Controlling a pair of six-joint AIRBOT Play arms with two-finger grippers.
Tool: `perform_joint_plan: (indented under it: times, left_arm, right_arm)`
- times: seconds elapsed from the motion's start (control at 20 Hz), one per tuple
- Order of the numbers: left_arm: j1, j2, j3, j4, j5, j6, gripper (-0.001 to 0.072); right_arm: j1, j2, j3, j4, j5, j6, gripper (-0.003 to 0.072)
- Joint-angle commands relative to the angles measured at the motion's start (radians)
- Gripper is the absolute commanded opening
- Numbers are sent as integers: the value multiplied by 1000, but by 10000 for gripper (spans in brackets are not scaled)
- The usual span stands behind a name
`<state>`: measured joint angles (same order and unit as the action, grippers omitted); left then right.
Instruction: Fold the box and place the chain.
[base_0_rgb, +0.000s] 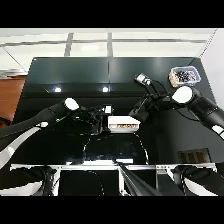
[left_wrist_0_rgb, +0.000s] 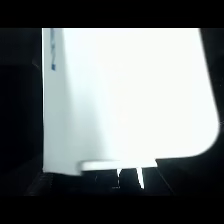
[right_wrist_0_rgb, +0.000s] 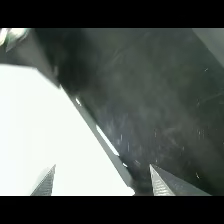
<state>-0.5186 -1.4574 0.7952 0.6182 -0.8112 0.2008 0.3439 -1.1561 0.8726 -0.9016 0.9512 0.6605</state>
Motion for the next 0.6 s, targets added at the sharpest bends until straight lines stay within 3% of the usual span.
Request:
perform_joint_plan:
  times: [0.0, 0.2, 0.45, 0.55]
  left_arm:
    - [0, -1, 0, 1, 2, 1, 409]
    - [0, -1, 0, 1, 2, 0, 409]
    - [0, -1, 0, 1, 2, 0, 410]
    - [0, -1, 0, 1, 2, 0, 409]
  right_arm:
    - [7, 7, 14, -24, 86, -181, 720]
    - [7, -2, -30, 39, 60, -366, 720]
    - [8, -2, -34, 135, 115, -406, 720]
    - [7, -2, -34, 106, 108, -407, 720]
